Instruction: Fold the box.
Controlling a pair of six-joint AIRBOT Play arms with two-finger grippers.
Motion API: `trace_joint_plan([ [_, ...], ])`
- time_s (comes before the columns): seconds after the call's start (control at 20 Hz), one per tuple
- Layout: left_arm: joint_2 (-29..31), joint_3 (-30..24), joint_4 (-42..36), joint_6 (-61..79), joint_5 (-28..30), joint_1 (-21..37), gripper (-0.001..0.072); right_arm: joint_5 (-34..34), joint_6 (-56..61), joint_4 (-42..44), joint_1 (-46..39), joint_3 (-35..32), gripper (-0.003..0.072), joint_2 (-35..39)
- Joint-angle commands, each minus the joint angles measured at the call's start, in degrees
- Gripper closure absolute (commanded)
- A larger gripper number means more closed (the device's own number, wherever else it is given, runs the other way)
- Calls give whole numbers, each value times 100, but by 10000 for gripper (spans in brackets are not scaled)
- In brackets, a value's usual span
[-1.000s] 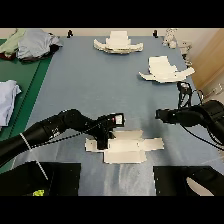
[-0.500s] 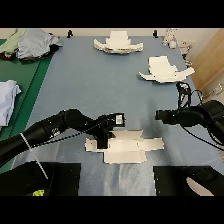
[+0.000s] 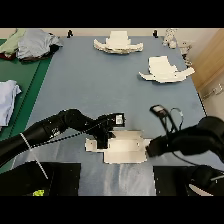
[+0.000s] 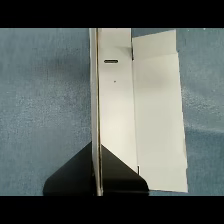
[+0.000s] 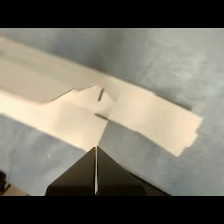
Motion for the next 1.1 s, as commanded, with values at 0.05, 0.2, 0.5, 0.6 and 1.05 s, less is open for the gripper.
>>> trace_joint_plan([
  [0.05,2,7,0,0,9,0,693,280,-1174,-306,2258,-367,107,63],
  [0.2,2,7,-2,0,9,0,693,802,-1679,-1305,3084,-398,30,-529],
  [0.5,2,7,-2,0,11,0,693,1646,-1246,-2704,3460,-396,30,-1626],
  [0.6,2,7,-2,-2,13,0,693,1731,-472,-3344,3460,-374,30,-1790],
  [1.05,2,7,-2,0,13,0,693,798,1095,-3729,3456,39,31,-1403],
])
